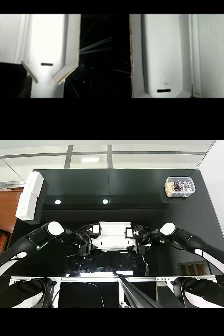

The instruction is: Fold the box and place the chain.

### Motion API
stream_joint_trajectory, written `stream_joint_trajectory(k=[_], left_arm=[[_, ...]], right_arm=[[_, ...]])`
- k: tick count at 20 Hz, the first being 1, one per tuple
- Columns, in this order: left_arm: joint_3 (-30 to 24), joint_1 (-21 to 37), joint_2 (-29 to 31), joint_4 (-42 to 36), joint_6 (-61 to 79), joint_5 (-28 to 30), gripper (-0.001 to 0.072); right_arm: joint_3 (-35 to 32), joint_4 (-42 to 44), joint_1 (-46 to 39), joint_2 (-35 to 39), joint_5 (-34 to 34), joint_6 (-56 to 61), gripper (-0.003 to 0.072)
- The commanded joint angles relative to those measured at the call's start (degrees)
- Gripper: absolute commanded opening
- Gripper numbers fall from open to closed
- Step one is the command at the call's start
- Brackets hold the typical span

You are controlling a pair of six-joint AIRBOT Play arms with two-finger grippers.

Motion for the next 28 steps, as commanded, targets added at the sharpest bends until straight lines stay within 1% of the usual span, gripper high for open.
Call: stream_joint_trajectory(k=[1, 2, 3, 14, 19, 22, 25, 26, 27, 28], left_arm=[[0.0, -1.3, -0.2, -1.1, 0.7, 0.1, 0.0471], [0.0, -1.6, -0.2, -1.2, 0.7, 0.1, 0.0358], [0.0, -1.8, -0.2, -1.2, 0.7, 0.3, 0.0286], [0.0, -1.9, -0.2, -1.4, 0.4, 3.5, 0.0289], [0.0, -2.1, -1.0, -11.4, 0.4, 3.4, 0.0288], [0.0, -3.4, -2.8, -13.4, 0.4, 3.3, 0.0287], [0.0, -4.0, -3.2, -14.0, 0.4, 3.3, 0.0281], [0.0, -4.0, -3.2, -13.9, 0.4, 3.3, 0.0271], [0.0, -3.9, -3.2, -13.6, 0.4, 3.3, 0.0201], [0.0, -3.9, -3.2, -13.3, 0.4, 3.3, 0.0168]], right_arm=[[0.0, 0.0, 0.0, 0.0, 0.0, 0.0, 0.0133], [0.0, 0.0, 0.0, 0.0, 0.0, 0.0, 0.0133], [0.0, 0.0, 0.0, 0.0, 0.0, 0.0, 0.0133], [0.0, 0.0, 0.0, 0.0, 0.0, 0.0, 0.0133], [0.0, 0.0, 0.0, 0.0, 0.0, 0.0, 0.0133], [0.0, 0.0, 0.0, 0.0, 0.0, 0.0, 0.0133], [0.0, 0.0, 0.0, 0.0, 0.0, 0.0, 0.0133], [0.0, 0.0, 0.0, 0.0, 0.0, 0.0, 0.0133], [0.0, 0.0, 0.0, 0.0, 0.0, 0.0, 0.0133], [0.0, 0.0, 0.0, 0.0, 0.0, 0.0, 0.0133]])
